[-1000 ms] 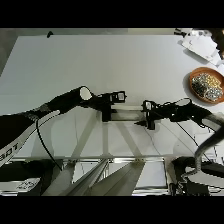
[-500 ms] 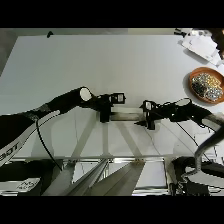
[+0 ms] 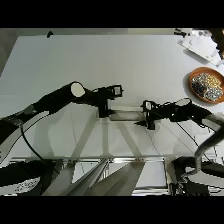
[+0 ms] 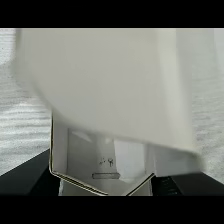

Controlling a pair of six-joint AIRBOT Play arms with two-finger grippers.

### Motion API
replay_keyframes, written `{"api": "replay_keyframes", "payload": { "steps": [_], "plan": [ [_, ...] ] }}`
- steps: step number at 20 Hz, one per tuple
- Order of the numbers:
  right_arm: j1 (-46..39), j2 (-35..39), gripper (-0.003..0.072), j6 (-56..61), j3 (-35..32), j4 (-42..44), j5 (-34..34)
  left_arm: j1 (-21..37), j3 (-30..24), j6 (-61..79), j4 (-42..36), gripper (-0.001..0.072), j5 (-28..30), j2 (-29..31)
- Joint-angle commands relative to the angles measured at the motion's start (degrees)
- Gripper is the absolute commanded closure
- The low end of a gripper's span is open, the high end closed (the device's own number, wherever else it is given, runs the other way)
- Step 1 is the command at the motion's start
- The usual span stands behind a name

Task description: Fold the box and place the chain.

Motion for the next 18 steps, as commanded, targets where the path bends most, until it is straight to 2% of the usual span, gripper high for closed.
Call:
{"api": "replay_keyframes", "payload": {
  "steps": [1, 3, 4, 5, 6, 7, 8, 10, 12, 16, 18],
  "plan": [
    [0.0, 0.0, 0.0388, 0.0, 0.0, 0.0, 0.0, 4.3, 0.0, -5.7, 4.2, 0.0025, -3.7, 3.9],
    [0.0, 0.0, 0.0388, 0.0, 0.0, 0.0, 0.0, 8.0, 0.0, -11.5, 9.1, 0.0028, -7.6, 7.1],
    [0.0, 0.0, 0.0388, 0.0, 0.0, 0.0, 0.0, 9.9, 0.0, -14.6, 11.2, 0.0069, -9.8, 8.8],
    [0.0, 0.0, 0.0388, 0.0, 0.0, 0.0, 0.0, 11.9, 0.0, -17.4, 12.9, 0.0187, -12.7, 10.8],
    [0.0, 0.0, 0.0388, 0.0, 0.0, 0.0, 0.0, 13.6, 0.0, -18.5, 13.5, 0.0367, -16.2, 12.4],
    [0.0, 0.0, 0.0388, 0.0, 0.0, 0.0, 0.0, 15.3, 0.0, -18.2, 13.4, 0.0650, -21.0, 14.0],
    [0.0, 0.0, 0.0388, 0.0, 0.0, 0.0, 0.0, 16.1, 0.0, -17.6, 13.0, 0.0707, -25.9, 15.0],
    [0.0, 0.0, 0.0388, 0.0, 0.0, 0.0, 0.0, 15.6, -0.2, -17.6, 10.5, 0.0709, -33.5, 15.7],
    [0.0, 0.0, 0.0388, 0.0, 0.0, 0.0, 0.0, 12.0, -1.8, -16.4, 4.2, 0.0709, -32.8, 15.7],
    [0.0, 0.0, 0.0388, 0.0, 0.0, 0.0, 0.0, -0.4, -5.3, -10.4, -9.2, 0.0708, -24.0, 13.1],
    [0.0, 0.0, 0.0388, 0.0, 0.0, 0.0, 0.0, -6.0, -5.3, -7.5, -14.3, 0.0708, -13.8, 10.6]
  ]
}}
